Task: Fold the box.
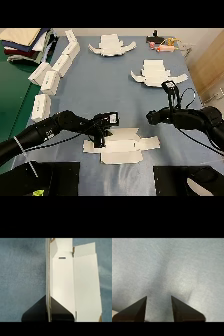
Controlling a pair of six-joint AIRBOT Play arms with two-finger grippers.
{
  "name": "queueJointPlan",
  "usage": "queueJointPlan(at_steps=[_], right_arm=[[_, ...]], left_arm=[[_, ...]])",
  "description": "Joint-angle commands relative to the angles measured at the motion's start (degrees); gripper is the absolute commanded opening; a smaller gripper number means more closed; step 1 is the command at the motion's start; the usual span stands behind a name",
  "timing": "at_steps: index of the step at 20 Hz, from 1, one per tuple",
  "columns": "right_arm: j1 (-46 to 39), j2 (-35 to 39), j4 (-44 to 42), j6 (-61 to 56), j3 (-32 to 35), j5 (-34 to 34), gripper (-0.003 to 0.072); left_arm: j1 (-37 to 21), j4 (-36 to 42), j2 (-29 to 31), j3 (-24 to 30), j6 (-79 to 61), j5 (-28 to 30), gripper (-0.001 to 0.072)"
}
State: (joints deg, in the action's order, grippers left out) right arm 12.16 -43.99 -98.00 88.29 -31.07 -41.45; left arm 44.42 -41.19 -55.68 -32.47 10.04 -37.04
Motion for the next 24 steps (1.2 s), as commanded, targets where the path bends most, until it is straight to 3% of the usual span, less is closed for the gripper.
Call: queueJointPlan(at_steps=[1, 12, 13, 14, 16, 20, 24], right_arm=[[0.0, 0.0, 0.0, 0.0, 0.0, -1.2, 0.0469], [0.0, 0.0, 0.0, 0.0, 0.0, -2.9, 0.0466], [0.0, 0.0, -0.3, 0.0, 0.0, -3.2, 0.0414], [0.0, 0.0, -1.4, 0.0, 0.0, -4.0, 0.0317], [0.0, 0.0, -4.1, 0.0, 0.0, -7.1, 0.0008], [1.4, 0.5, -6.6, 0.2, 0.0, -18.3, 0.0003], [11.6, 4.4, -11.5, 0.2, 0.0, -26.4, 0.0003]], left_arm=[[0.0, -0.2, -0.1, 0.0, -0.1, -1.4, 0.0013], [0.0, -0.3, -0.1, 0.1, 0.5, -5.8, 0.0015], [0.0, -0.3, -0.1, 0.1, 0.5, -5.7, 0.0016], [0.0, -0.3, -0.1, 0.1, 0.5, -5.6, 0.0016], [0.0, -0.1, -0.1, 0.0, 0.5, -5.5, 0.0016], [0.0, -0.1, 0.0, 0.0, 0.5, -5.5, 0.0016], [0.0, -0.1, 0.0, 0.0, 0.4, -5.5, 0.0016]])
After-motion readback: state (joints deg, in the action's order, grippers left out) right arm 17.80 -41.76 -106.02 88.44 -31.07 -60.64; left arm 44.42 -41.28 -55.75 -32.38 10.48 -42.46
